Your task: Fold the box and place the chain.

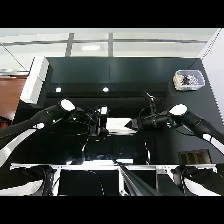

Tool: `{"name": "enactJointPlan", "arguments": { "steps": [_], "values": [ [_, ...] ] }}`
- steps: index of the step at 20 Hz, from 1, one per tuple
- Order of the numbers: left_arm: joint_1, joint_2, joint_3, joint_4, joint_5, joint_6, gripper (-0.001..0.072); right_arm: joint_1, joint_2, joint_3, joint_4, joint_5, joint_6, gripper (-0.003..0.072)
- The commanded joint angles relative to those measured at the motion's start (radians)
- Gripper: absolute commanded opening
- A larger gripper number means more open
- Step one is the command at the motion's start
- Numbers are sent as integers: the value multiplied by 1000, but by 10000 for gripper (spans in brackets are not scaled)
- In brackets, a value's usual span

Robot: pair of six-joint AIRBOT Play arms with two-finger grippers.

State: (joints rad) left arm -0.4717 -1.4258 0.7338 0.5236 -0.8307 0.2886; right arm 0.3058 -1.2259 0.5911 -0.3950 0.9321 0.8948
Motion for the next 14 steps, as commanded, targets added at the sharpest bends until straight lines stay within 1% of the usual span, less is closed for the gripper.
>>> {"name": "enactJointPlan", "arguments": {
  "steps": [1,4,6,7,8,9,11,12,13,14],
  "values": [
    [1,0,0,-1,-1,-2,390,-7,4,67,-48,98,10,18],
    [1,0,0,-5,-12,-8,390,-85,74,209,-130,290,11,18],
    [2,0,1,-5,-11,-8,404,-193,143,296,-253,429,11,18],
    [3,3,5,-3,-11,-8,413,-255,182,310,-324,452,16,18],
    [3,16,11,15,-12,-11,581,-326,223,308,-394,453,34,18],
    [3,37,19,42,-10,-55,716,-386,251,308,-456,464,56,18],
    [6,97,35,154,-26,-173,717,-499,290,307,-531,494,82,18],
    [6,137,43,216,-48,-222,717,-543,298,301,-533,504,82,18],
    [5,176,52,245,-72,-259,717,-579,301,288,-529,509,87,18],
    [4,207,61,238,-85,-291,715,-606,301,268,-524,507,89,18]
  ]
}}
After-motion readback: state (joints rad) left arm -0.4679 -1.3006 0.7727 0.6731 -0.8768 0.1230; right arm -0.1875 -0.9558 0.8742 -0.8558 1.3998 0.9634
